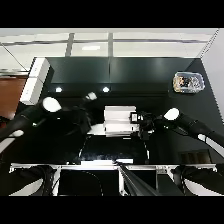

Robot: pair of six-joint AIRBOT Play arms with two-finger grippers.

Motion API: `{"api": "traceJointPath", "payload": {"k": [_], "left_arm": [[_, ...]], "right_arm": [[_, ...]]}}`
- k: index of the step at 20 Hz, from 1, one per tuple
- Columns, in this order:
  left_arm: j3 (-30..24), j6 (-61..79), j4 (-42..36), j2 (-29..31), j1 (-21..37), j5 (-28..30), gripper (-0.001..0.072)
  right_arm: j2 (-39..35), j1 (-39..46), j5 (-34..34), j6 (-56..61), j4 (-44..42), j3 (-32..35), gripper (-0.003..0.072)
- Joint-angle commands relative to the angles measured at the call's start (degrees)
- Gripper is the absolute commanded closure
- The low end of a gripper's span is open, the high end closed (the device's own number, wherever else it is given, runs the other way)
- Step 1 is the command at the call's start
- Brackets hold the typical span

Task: Fold the box and place the chain.

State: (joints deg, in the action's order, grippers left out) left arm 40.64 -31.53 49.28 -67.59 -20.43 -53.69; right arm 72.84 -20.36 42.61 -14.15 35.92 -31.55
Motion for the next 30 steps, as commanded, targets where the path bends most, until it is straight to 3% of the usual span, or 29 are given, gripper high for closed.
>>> {"api": "traceJointPath", "payload": {"k": [1, 5, 8, 12, 15, 18, 20, 25, 26, 27, 28, 29, 30], "left_arm": [[0.1, -24.1, 11.4, 2.7, 12.4, -7.6, 0.0681], [-3.7, -47.1, 8.7, 0.9, 24.8, -9.6, 0.0681], [-8.3, -43.8, -3.8, -1.9, 27.8, -9.9, 0.0681], [-10.2, -33.1, -17.1, -8.8, 25.0, -11.1, 0.0682], [-9.6, -31.4, -20.5, -12.9, 19.0, -10.6, 0.0682], [-9.3, -25.1, -25.5, -13.9, 15.0, -8.2, 0.0682], [-9.1, -19.9, -29.7, -13.9, 14.7, -9.2, 0.0682], [-7.5, -15.2, -30.3, -13.9, 14.7, -13.4, 0.0677], [-6.9, -15.0, -30.3, -13.9, 14.7, -14.1, 0.0613], [-6.4, -14.9, -30.3, -13.9, 14.7, -14.5, 0.0472], [-5.7, -14.9, -30.3, -13.9, 14.7, -15.0, 0.0206], [-5.0, -14.9, -30.1, -13.9, 14.7, -15.5, 0.0009], [-4.2, -15.0, -29.6, -13.9, 14.7, -16.0, 0.0006]], "right_arm": [[0.0, 0.0, 0.0, 0.0, -0.1, 0.0, 0.0474], [0.0, 0.0, 0.0, 0.0, -0.1, 0.0, 0.0474], [0.1, 0.0, 0.0, 0.0, -0.1, 0.0, 0.0474], [0.1, 0.0, 0.0, 0.0, -0.1, 0.0, 0.0474], [0.0, 0.0, 0.0, 0.0, -0.1, 0.0, 0.0474], [0.0, 0.0, 0.0, 0.0, -0.1, 0.0, 0.0474], [0.0, 0.0, 0.0, 0.0, -0.1, 0.0, 0.0474], [0.0, 0.0, 0.0, 0.0, -0.1, 0.0, 0.0474], [0.0, 0.0, 0.0, 0.0, -0.1, 0.0, 0.0474], [0.1, 0.0, 0.0, 0.0, -0.1, 0.0, 0.0474], [0.0, 0.0, 0.0, 0.0, -0.1, 0.0, 0.0474], [0.0, 0.0, 0.0, 0.0, -0.1, 0.0, 0.0474], [0.0, 0.0, 0.0, 0.0, -0.1, 0.0, 0.0474]]}}
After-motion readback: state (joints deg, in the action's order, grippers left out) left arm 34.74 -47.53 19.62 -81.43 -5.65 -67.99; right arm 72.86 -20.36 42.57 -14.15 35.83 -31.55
